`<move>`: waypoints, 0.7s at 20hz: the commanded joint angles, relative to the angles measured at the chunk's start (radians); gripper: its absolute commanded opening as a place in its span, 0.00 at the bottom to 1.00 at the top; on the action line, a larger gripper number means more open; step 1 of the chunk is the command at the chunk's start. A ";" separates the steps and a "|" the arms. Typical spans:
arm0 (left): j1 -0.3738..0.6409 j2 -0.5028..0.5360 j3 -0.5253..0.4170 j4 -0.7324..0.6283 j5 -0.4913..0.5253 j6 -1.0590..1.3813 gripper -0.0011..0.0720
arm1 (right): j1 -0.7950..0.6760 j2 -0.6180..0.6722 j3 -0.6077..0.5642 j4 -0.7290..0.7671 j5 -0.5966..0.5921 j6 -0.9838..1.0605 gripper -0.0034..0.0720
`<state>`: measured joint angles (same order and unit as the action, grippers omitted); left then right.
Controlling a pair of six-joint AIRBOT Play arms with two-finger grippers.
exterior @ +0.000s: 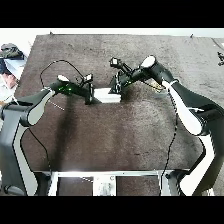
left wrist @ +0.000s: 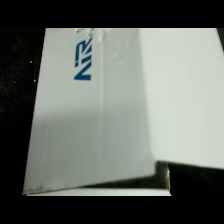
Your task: Fold the box and place the chain.
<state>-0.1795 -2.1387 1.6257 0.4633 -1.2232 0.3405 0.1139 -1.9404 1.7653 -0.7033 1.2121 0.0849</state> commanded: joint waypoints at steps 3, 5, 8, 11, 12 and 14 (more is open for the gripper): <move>0.001 0.000 0.000 0.000 0.000 0.000 0.74 | 0.010 -0.001 0.000 -0.058 -0.090 -0.003 0.63; 0.001 0.000 0.000 0.000 0.000 0.000 0.74 | 0.010 -0.001 0.001 -0.060 -0.120 -0.004 0.63; 0.001 0.000 0.000 0.000 0.000 0.000 0.74 | 0.010 -0.001 0.001 -0.056 -0.104 -0.003 0.54; 0.001 0.000 0.000 0.000 0.000 0.000 0.74 | 0.014 -0.001 0.001 -0.057 -0.063 -0.003 0.54; 0.001 0.000 0.000 0.000 0.000 0.000 0.74 | 0.014 -0.001 0.001 -0.057 -0.064 -0.003 0.54; 0.001 0.000 0.000 0.000 0.000 0.000 0.74 | 0.014 -0.001 0.000 -0.063 -0.067 -0.003 0.54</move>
